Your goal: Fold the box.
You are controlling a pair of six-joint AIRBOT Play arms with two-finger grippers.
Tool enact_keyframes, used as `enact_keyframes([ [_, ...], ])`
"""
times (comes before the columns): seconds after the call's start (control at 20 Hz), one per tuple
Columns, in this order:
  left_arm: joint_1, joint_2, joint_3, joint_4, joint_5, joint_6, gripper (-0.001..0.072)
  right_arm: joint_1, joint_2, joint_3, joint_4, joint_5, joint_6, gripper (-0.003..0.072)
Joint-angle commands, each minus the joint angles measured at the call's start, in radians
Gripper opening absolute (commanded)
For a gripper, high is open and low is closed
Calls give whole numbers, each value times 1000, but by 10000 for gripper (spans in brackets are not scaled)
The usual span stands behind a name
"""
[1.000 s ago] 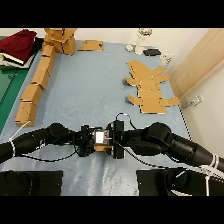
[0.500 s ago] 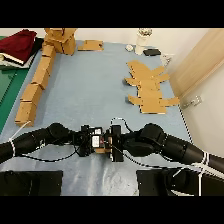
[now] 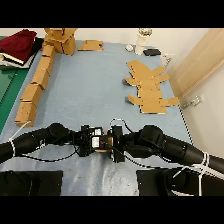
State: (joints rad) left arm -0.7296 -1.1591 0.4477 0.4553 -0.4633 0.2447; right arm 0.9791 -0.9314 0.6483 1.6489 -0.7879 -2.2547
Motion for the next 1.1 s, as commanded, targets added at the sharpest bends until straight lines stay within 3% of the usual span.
enact_keyframes([
  [0.0, 0, 0, 0, 0, 0, 0, 488, 2, 39, 1, 94, -51, 11, 589],
  [0.3, 0, 0, 0, 0, 0, 0, 488, -1, 135, 2, 107, 28, 11, 589],
  [0.55, 0, 0, 0, 0, 0, 0, 488, -1, 124, 3, 57, 108, 12, 589],
  [1.05, 0, 0, 0, 0, 0, 0, 488, -1, 24, 3, 31, 92, 11, 588],
])
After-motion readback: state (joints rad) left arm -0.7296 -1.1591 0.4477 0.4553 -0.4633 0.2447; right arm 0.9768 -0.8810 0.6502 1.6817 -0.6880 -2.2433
